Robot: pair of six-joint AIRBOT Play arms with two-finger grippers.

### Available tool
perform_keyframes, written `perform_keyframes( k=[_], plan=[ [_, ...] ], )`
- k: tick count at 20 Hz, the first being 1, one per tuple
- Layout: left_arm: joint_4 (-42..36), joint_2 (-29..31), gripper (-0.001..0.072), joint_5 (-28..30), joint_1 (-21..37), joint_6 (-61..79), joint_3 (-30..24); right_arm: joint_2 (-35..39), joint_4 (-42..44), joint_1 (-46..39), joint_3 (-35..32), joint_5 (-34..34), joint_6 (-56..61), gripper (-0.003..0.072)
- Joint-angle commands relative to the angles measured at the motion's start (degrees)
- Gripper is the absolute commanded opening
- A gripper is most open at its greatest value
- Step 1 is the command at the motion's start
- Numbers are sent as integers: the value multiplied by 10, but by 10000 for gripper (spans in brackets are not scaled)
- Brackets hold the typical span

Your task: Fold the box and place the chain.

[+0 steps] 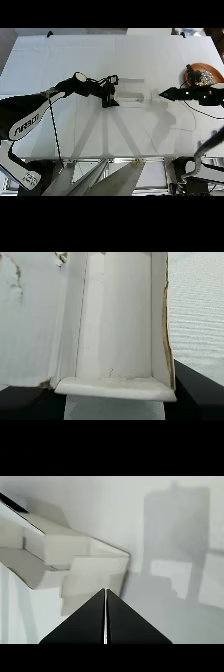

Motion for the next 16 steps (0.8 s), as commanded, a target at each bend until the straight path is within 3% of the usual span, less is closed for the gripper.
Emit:
perform_keyframes(
  k=[1,5,9,16],
  plan=[
    [0,0,157,0,0,0,0,-30,-40,26,0,-4,28,1],
    [0,0,157,0,0,0,0,-81,-36,60,0,-42,64,0],
    [0,0,157,0,0,0,0,-86,-36,67,0,-47,64,0],
    [0,0,157,0,0,0,0,-87,5,67,0,-21,28,0]
  ],
)
